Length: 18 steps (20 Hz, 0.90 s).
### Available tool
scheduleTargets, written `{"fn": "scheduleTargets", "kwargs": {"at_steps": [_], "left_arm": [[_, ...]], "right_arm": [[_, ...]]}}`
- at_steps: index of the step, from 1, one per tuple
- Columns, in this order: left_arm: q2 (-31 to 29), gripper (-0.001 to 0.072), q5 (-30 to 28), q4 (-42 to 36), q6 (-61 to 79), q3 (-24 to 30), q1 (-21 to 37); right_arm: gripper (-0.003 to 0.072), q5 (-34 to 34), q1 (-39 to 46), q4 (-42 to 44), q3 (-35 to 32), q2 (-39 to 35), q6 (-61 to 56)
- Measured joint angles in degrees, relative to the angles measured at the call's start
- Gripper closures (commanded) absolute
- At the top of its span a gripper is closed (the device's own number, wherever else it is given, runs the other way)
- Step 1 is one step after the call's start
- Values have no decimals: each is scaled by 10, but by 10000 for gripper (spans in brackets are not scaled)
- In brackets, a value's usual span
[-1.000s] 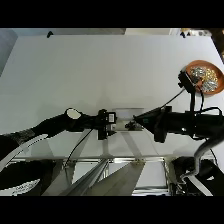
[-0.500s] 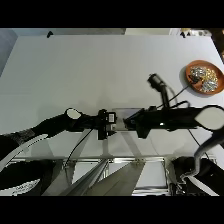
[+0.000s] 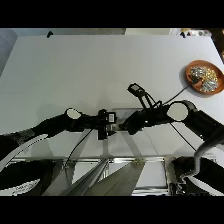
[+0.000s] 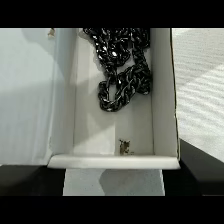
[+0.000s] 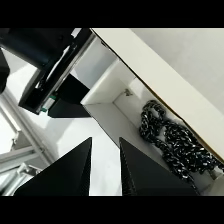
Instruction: Fold the box and place the chain.
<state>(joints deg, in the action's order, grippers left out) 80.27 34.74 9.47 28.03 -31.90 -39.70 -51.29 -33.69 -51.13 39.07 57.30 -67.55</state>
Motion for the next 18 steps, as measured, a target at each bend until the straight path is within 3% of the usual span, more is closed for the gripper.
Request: {"fn": "scheduleTargets", "kwargs": {"at_steps": [4, 5, 12, 15, 18], "left_arm": [[0, 336, 0, 0, 0, 0, 0], [0, 336, 0, 0, 0, 0, 0], [0, 336, 0, 0, 0, 0, 0], [0, 336, 0, 0, 0, 0, 0], [0, 336, 0, 0, 0, 0, 0]], "right_arm": [[498, -45, 30, -22, 23, -41, 10], [535, -63, 46, -31, 28, -59, 20], [524, -227, 159, -128, 34, -164, 195], [488, -228, 169, -135, 7, -169, 290], [488, -179, 158, -133, -54, -170, 401]]}}
